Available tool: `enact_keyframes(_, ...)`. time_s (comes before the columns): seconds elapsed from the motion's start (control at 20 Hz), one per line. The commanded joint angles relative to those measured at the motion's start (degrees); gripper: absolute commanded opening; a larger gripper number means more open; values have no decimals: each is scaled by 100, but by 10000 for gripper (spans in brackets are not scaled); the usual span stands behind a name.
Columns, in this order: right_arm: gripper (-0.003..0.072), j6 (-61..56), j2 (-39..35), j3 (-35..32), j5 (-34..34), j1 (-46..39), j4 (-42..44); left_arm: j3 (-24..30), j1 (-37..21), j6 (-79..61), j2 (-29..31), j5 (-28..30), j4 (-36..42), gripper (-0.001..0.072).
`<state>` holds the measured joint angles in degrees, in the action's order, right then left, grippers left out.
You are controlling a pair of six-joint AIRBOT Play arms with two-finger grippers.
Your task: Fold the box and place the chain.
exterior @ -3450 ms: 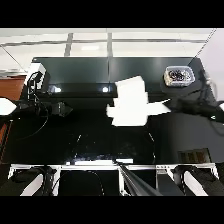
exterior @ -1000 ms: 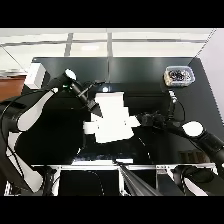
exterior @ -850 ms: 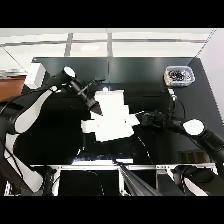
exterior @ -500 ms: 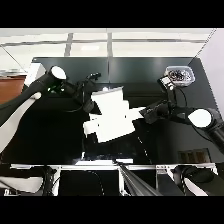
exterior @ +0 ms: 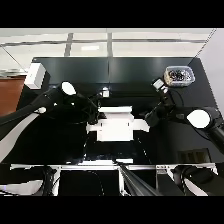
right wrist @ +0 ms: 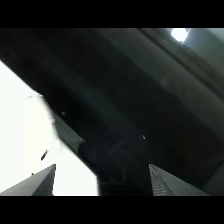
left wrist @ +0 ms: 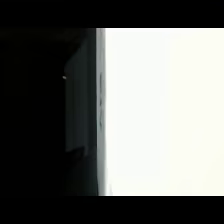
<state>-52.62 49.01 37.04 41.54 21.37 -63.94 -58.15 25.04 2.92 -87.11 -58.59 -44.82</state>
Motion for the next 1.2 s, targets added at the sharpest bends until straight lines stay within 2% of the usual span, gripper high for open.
enact_keyframes(0.0,711,914,63,-39,31,254,-105,39,170,-275,-109,560,-125,24)
enact_keyframes(0.2,705,2446,321,-278,37,713,-96,39,166,-273,-133,546,-125,24)
enact_keyframes(0.4,702,3390,750,-468,404,874,48,39,162,-273,-133,542,-125,24)
enact_keyframes(0.55,701,3777,970,-468,717,874,223,39,162,-271,-133,540,-122,24)
enact_keyframes(0.85,702,3967,1147,-468,702,918,680,37,162,-271,-133,435,-122,25)
enact_keyframes(1.15,702,4024,1434,-470,-107,1360,723,37,162,-271,-133,435,-122,25)
